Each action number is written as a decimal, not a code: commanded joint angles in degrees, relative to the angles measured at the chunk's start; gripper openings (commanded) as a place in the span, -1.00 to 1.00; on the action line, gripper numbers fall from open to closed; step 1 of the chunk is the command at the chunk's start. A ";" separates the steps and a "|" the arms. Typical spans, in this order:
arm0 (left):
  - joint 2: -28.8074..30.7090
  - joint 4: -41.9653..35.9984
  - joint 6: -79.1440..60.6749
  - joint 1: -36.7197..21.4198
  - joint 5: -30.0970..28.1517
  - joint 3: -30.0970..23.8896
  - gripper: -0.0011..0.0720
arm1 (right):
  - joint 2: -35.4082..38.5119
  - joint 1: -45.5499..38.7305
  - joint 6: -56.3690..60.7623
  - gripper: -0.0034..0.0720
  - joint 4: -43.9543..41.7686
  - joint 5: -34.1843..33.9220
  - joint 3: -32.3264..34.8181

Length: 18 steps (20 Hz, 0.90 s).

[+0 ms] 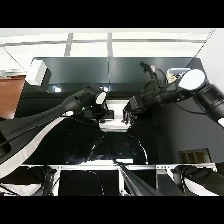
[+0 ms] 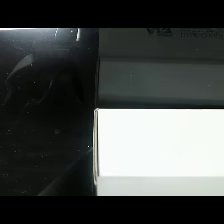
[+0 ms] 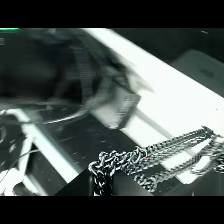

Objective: Fold the box and place the chain.

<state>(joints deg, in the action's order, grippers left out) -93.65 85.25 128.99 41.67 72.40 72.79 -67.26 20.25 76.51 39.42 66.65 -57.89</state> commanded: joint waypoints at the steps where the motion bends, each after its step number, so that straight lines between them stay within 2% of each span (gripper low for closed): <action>1: -0.02 -0.02 0.00 -0.02 0.04 0.04 -0.89 | -0.52 0.70 0.09 -0.42 1.60 -5.99 5.42; 2: -0.02 -0.02 0.00 -0.02 0.00 0.04 -0.89 | -0.50 0.66 -0.22 0.04 1.57 -6.10 5.40; 4: -0.02 0.00 0.00 -0.02 0.00 0.04 -0.89 | -0.44 -1.70 -3.43 0.11 1.62 -3.69 4.48; 7: -0.02 0.00 0.00 -0.02 -0.17 0.04 -0.89 | 1.64 -11.76 -10.49 0.10 2.27 3.69 3.41; 9: -0.02 0.00 0.00 -0.02 -0.55 0.04 -0.89 | 3.61 -18.43 -15.56 0.10 5.73 4.35 5.33; 12: -0.02 -0.31 0.04 -0.02 -0.33 0.04 -0.89 | 4.13 -23.82 -30.64 0.10 6.56 -1.49 11.80; 14: -0.02 -0.37 0.04 -0.04 -0.48 0.04 -0.89 | 4.04 -22.62 -37.38 0.17 8.04 -10.58 15.28; 15: -0.02 -0.24 0.04 -0.04 -0.48 0.04 -0.89 | 3.78 -21.49 -40.00 1.00 8.04 -15.45 16.46; 16: -0.02 -0.24 0.02 -0.04 -0.46 0.04 -0.89 | 3.28 -19.93 -43.56 1.00 8.09 -19.28 17.11; 18: -0.04 -0.22 0.04 -0.04 -0.70 0.04 -0.89 | 1.75 -16.79 -53.51 1.00 8.04 -22.56 17.20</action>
